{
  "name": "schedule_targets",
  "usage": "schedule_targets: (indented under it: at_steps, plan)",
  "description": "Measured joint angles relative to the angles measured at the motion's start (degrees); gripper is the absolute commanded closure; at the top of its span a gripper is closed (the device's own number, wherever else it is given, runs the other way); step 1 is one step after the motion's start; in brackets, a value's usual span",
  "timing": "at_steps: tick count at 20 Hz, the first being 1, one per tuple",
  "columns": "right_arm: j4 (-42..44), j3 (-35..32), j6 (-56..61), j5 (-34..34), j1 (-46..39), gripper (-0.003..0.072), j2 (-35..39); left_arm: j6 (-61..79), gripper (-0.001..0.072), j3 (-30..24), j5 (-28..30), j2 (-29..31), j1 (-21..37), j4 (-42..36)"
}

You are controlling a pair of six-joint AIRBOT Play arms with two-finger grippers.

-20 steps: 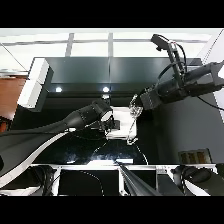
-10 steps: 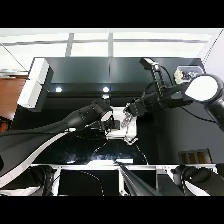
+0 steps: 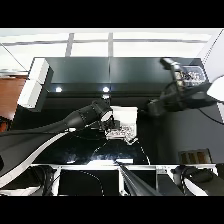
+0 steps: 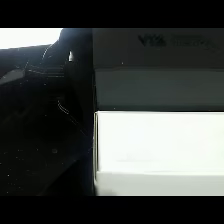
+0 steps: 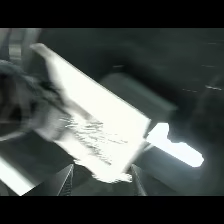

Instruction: Fold the box and place the chain.

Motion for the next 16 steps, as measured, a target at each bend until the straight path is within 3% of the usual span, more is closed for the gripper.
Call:
schedule_targets:
  at_steps: [3, 7, 8, 9, 12, 16]
  plan:
    - [-1.3, -7.1, -5.0, -2.0, -4.2, 0.0237, 6.8, 0.0, 0.0679, 0.0, 0.0, 0.0, 0.0, 0.0]
    - [3.0, -22.0, -12.4, -7.8, -6.1, 0.0235, 12.0, 0.0, 0.0679, 0.0, 0.0, 0.0, 0.0, 0.0]
    - [4.3, -25.2, -14.4, -9.0, -6.0, 0.019, 12.5, 0.0, 0.0679, 0.0, 0.0, 0.0, 0.0, 0.0]
    - [5.4, -28.3, -16.9, -10.5, -5.6, -0.0034, 12.9, 0.0, 0.0679, 0.0, 0.0, 0.0, 0.0, 0.0]
    - [7.1, -35.1, -28.5, -14.4, -3.1, -0.0033, 13.4, 0.0, 0.0679, 0.0, 0.0, 0.0, 0.0, 0.0]
    - [7.6, -39.2, -46.0, -19.4, 0.7, -0.0025, 12.4, 0.0, 0.0679, 0.0, -0.1, 0.0, 0.0, 0.0]
